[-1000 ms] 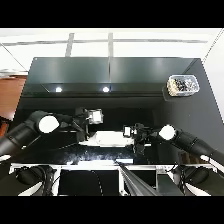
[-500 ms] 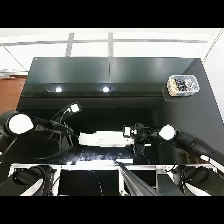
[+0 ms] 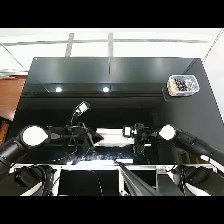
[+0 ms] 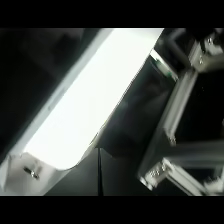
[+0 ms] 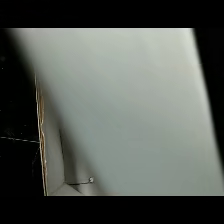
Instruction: Fold the box and place the chain.
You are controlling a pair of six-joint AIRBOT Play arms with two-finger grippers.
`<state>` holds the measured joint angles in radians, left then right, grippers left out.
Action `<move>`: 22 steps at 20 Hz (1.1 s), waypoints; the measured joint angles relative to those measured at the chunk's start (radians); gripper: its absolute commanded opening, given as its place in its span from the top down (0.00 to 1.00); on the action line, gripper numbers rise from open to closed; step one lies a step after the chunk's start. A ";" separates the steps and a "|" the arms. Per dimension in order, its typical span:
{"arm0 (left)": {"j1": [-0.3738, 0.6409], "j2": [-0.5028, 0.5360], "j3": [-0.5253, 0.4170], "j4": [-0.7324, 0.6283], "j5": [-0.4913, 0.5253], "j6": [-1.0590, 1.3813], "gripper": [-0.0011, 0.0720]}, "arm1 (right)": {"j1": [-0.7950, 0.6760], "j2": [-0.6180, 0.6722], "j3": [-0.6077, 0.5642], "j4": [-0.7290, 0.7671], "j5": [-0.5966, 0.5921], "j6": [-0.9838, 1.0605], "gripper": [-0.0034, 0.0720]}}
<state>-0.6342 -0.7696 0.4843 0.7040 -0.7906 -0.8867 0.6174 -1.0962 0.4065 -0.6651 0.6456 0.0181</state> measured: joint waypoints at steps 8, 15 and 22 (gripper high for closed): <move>-0.036 -0.133 -0.006 -0.031 0.261 0.000 0.95 | 0.000 0.000 0.000 0.000 0.001 0.000 0.48; -0.038 -0.274 -0.006 -0.038 0.314 0.000 0.95 | 0.000 0.000 0.000 0.000 0.001 0.000 0.48; -0.034 -0.280 -0.003 -0.026 0.325 0.000 0.94 | 0.000 0.000 0.000 0.000 0.002 0.000 0.48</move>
<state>-0.6678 -1.0496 0.4816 0.6777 -0.4660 -0.8867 0.6174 -1.0962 0.4065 -0.6651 0.6476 0.0177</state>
